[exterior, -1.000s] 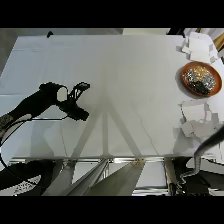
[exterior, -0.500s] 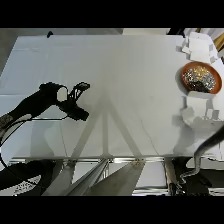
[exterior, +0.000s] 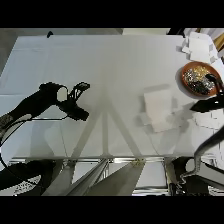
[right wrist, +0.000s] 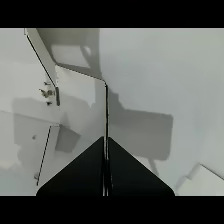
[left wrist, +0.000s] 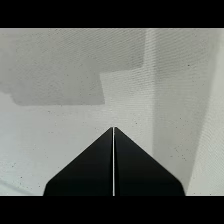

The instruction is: Fold the box and place the chain.

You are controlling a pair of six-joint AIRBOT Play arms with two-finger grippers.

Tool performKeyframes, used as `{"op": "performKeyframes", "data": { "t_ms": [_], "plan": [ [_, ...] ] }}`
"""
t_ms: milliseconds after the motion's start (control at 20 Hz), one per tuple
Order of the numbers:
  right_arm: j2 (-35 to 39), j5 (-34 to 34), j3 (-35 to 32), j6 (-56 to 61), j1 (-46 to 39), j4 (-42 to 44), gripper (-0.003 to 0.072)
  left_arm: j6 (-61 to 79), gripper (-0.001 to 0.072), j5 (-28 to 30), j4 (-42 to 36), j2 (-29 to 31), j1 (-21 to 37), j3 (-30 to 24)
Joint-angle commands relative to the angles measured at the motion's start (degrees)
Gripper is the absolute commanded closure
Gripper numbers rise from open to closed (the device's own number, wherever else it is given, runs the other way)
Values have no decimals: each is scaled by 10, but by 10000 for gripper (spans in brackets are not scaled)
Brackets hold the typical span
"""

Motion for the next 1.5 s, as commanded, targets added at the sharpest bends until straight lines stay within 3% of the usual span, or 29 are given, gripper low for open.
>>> {"op": "performKeyframes", "data": {
  "t_ms": [0,100,300,550,850,1050,1300,1450],
  "plan": [
    [94,-70,-105,-54,56,179,680,0,699,0,0,0,0,0],
    [138,-86,-156,-73,86,242,680,0,699,0,0,0,0,0],
    [182,-125,-223,-61,172,250,680,0,699,0,0,0,0,0],
    [182,-178,-243,-39,266,238,679,0,699,0,0,0,0,0],
    [182,-202,-243,10,274,210,678,2,690,78,-47,0,0,0],
    [182,-203,-243,10,275,212,678,4,676,172,-80,0,0,0],
    [182,-202,-243,10,275,220,677,32,701,229,-163,0,0,0],
    [182,-203,-243,10,275,220,677,30,700,236,-167,0,0,0]
  ]
}}
